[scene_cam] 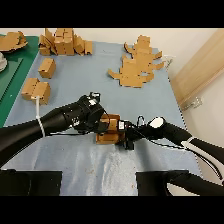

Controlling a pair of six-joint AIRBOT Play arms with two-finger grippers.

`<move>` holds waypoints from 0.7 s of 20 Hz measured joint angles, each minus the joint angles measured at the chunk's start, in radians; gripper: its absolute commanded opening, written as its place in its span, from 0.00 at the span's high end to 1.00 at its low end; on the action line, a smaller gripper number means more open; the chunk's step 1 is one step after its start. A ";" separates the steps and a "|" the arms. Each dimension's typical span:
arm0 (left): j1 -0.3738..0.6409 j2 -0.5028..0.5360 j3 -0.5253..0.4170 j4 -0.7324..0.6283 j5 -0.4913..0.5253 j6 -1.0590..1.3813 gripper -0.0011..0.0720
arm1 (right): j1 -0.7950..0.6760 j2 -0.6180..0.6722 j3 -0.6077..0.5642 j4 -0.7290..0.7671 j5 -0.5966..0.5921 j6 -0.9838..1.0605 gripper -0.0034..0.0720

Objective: Fold the box.

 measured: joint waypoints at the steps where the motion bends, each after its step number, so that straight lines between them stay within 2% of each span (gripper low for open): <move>1: -0.003 -0.009 0.000 -0.014 0.023 0.001 0.25 | 0.000 0.000 0.000 0.000 0.000 0.000 0.33; 5: -0.010 -0.033 0.000 -0.066 0.068 0.002 0.25 | 0.000 0.000 0.000 0.000 0.000 0.000 0.33; 13: -0.013 -0.097 0.000 -0.095 0.074 -0.043 0.26 | 0.000 0.000 0.000 0.000 0.000 0.000 0.33; 14: -0.013 -0.109 0.000 -0.093 0.073 -0.046 0.35 | 0.000 0.000 0.000 0.000 0.000 0.000 0.33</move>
